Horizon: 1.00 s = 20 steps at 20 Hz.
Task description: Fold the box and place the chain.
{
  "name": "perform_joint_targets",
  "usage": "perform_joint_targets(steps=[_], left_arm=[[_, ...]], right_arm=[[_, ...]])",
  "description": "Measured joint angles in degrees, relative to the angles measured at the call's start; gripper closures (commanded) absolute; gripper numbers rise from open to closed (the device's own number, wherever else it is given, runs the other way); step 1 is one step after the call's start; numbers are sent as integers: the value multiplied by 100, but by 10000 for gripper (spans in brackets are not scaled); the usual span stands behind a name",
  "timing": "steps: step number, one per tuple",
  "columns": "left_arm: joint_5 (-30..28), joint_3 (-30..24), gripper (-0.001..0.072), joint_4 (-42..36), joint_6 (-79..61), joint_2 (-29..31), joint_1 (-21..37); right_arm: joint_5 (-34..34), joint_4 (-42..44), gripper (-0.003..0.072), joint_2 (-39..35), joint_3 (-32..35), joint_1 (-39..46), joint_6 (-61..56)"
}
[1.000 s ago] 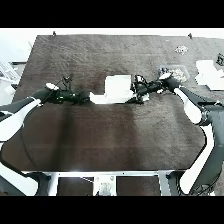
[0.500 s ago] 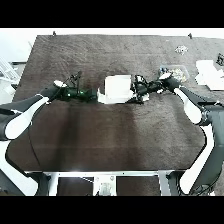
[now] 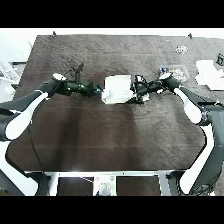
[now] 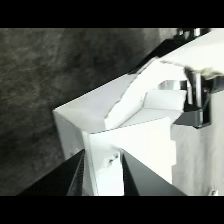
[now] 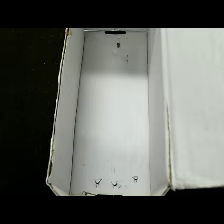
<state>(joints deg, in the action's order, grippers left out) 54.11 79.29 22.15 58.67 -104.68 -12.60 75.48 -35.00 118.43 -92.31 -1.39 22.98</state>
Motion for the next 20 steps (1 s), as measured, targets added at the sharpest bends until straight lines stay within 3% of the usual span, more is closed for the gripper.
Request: perform_joint_targets(steps=[9,15,20], left_arm=[[-101,70,418,249,544,4,-199],[-140,459,418,1453,1786,11,-514],[-146,697,417,2000,2339,11,-634]], right_arm=[[-2,0,109,0,0,0,0],[0,0,109,0,0,0,0],[-2,2,109,0,0,0,0]])
